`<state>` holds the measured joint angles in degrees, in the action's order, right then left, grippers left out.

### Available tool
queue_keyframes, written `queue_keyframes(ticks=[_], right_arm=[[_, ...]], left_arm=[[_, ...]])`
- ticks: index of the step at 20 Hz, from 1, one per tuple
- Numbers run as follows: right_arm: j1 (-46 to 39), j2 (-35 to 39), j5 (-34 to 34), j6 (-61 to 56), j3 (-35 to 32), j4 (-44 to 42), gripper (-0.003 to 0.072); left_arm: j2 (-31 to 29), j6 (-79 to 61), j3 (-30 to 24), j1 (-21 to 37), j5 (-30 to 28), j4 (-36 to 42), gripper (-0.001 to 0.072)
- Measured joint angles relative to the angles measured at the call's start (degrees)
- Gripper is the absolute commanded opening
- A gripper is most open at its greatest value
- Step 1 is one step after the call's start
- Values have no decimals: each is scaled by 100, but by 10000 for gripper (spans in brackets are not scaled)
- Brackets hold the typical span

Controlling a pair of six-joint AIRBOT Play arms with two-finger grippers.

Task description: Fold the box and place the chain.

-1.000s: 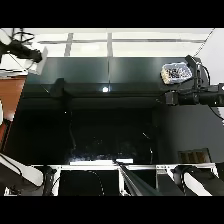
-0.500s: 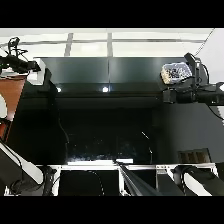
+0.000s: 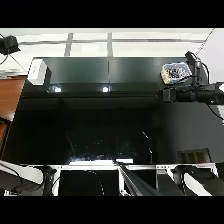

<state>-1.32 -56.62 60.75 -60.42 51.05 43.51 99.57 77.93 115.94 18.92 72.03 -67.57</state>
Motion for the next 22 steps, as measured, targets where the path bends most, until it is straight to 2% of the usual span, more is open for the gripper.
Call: queue_keyframes(ticks=[2, 4, 7, 9, 12, 16, 22], right_arm=[[0, -2, -286, 39, -17, 175, 22], [7, -2, -614, 61, -111, 275, 22], [7, -2, -964, 83, -352, 437, 23], [7, -2, -977, 85, -472, 564, 23], [7, -2, -754, 87, -551, 682, 23], [7, -2, -616, 94, -590, 737, 23], [7, -2, -562, 92, -601, 756, 23]], left_arm=[[-754, 11, -691, -254, 280, 278, 25], [-1687, 11, -1884, -647, 138, 369, 25], [-3141, -2, -4054, -1296, -654, 313, 26], [-3939, -7, -5320, -1567, -1211, 168, 26], [-4728, -11, -6631, -1759, -1659, 105, 27], [-5119, -13, -7499, -1843, -1915, 35, 27], [-5241, -15, -7812, -1871, -2037, 22, 27]])
